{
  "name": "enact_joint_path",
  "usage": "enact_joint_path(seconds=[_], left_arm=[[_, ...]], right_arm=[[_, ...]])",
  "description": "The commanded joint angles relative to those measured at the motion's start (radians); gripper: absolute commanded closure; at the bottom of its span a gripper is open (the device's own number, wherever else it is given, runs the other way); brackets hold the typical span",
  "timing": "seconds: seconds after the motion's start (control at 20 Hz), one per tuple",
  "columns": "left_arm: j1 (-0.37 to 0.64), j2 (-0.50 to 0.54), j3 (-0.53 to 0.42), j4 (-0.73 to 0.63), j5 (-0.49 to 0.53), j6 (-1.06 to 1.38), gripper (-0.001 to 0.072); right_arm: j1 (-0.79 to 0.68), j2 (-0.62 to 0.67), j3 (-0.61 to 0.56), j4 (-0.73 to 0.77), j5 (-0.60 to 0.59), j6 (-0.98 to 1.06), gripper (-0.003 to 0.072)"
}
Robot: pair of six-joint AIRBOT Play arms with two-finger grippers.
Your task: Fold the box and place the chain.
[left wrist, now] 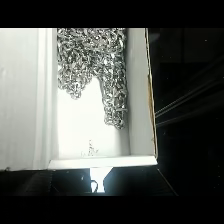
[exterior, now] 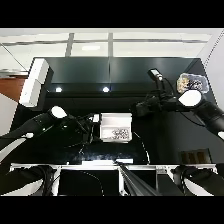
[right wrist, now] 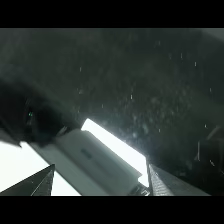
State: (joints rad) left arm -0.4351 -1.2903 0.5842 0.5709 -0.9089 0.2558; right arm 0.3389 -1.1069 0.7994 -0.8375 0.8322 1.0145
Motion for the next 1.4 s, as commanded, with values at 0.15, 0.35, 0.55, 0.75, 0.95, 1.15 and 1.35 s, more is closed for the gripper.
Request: enact_joint_path(seconds=[0.15,0.35,0.55,0.75,0.95,1.15,1.35], left_arm=[[0.0,-0.001,0.0,0.001,0.001,-0.002,0.0179],[0.0,-0.001,0.0,0.001,0.001,-0.002,0.0178],[0.0,-0.001,0.0,0.001,0.001,-0.002,0.0178],[0.0,-0.001,0.0,0.001,0.001,-0.002,0.0178],[0.0,-0.001,0.0,0.001,0.001,-0.002,0.0178],[0.0,-0.001,0.0,0.001,0.001,-0.002,0.0178],[0.0,-0.001,0.0,0.001,0.001,-0.002,0.0178]], right_arm=[[0.048,-0.039,0.023,0.031,0.285,-0.182,-0.0009],[0.05,-0.039,0.052,0.007,0.393,-0.22,-0.0008],[0.098,-0.04,0.051,-0.013,0.335,-0.261,-0.0009],[0.156,-0.04,0.051,-0.033,0.335,-0.358,-0.0009],[0.198,-0.04,0.051,-0.124,0.335,-0.373,-0.0009],[0.251,-0.04,0.047,-0.161,0.306,-0.393,-0.0009],[0.272,-0.041,0.036,-0.186,0.249,-0.391,-0.0007]])
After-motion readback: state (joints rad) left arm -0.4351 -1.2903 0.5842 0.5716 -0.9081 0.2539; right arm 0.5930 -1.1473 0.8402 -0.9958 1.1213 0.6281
